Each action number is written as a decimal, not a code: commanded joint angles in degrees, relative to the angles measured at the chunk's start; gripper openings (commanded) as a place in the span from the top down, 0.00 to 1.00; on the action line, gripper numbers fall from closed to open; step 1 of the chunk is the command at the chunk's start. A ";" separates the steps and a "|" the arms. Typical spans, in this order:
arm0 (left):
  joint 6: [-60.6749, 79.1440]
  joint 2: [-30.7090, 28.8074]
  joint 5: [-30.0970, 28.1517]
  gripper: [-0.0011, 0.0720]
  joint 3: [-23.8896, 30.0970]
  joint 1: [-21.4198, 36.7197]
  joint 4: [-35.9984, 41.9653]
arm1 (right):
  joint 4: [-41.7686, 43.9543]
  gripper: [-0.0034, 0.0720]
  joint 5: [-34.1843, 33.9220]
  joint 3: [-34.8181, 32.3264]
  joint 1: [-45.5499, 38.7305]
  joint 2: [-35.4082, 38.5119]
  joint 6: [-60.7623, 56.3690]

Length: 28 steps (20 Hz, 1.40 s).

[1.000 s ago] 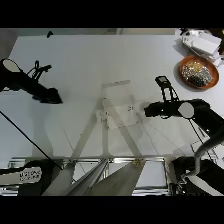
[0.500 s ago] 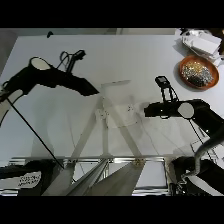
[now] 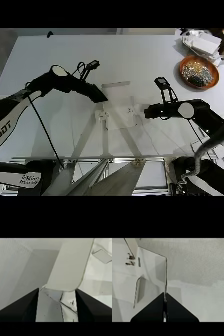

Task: Fold the box and place the chain.

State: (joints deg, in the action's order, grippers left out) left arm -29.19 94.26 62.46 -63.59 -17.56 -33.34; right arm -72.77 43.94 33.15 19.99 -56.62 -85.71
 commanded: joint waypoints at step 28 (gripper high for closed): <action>24.11 -6.82 0.15 0.99 -0.09 -13.57 -4.59 | -2.25 0.49 26.45 2.03 0.00 16.13 0.26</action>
State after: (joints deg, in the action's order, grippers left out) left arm -6.85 88.14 68.79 -63.70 -28.38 -40.32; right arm -73.49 65.10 35.18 19.99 -43.13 -85.69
